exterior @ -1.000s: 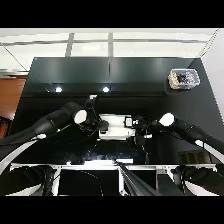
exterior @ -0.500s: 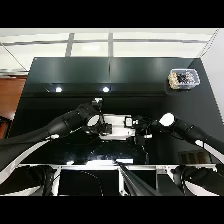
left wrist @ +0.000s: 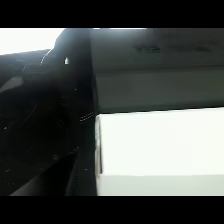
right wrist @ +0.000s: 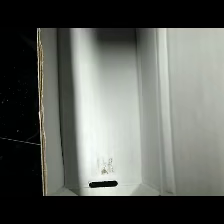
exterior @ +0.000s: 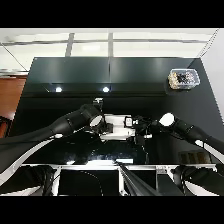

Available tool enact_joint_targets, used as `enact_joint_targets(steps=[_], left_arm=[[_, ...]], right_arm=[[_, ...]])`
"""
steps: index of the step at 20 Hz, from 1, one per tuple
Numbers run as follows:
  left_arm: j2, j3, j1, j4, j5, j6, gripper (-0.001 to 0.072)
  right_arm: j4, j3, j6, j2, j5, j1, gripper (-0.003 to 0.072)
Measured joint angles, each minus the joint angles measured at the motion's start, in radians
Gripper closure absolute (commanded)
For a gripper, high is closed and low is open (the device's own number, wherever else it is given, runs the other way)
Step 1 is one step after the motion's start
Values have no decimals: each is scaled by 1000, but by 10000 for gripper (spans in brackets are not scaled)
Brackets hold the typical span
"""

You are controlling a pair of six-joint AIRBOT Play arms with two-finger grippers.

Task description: Fold the box and place the chain.

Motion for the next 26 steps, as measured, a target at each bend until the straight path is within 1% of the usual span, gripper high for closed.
enact_joint_targets(steps=[1,2,3,4,5,8,9,10,11,12,13,19,20,21,22,23,25,26], left_arm=[[-1,0,-2,1,2,-1,444],[-2,0,-3,1,9,-4,530],[-2,0,-5,1,18,-7,577],[-2,0,-5,2,19,-8,640],[-3,0,-6,4,16,-14,669],[-3,1,-7,4,19,-17,668],[-3,2,-8,4,20,-17,650],[-3,2,-8,4,20,-14,553],[-3,5,-8,2,18,-10,403],[-3,7,-8,0,25,-10,308],[-3,11,-8,0,24,-10,298],[-14,33,-8,7,14,-13,306],[-19,35,-9,8,9,-13,377],[-24,37,-9,7,5,-14,500],[-29,39,-9,7,-1,-14,576],[-32,40,-9,11,-13,-14,676],[-36,42,-10,12,-12,-18,681],[-37,43,-10,11,-13,-16,681]], right_arm=[[0,0,0,0,0,0,207],[0,0,0,0,0,0,206],[0,0,0,0,0,0,207],[0,0,0,0,0,0,207],[1,0,1,0,2,0,206],[1,0,2,0,2,0,206],[1,0,1,0,2,0,207],[1,0,1,0,2,0,206],[-2,0,-3,0,2,0,207],[-2,0,-3,0,2,0,206],[-2,0,-3,0,2,0,207],[0,0,0,0,1,0,207],[0,0,0,0,1,0,207],[0,0,0,0,1,0,207],[0,0,0,0,1,0,207],[0,0,0,0,1,0,206],[1,0,4,0,1,0,205],[1,0,6,0,1,0,187]])
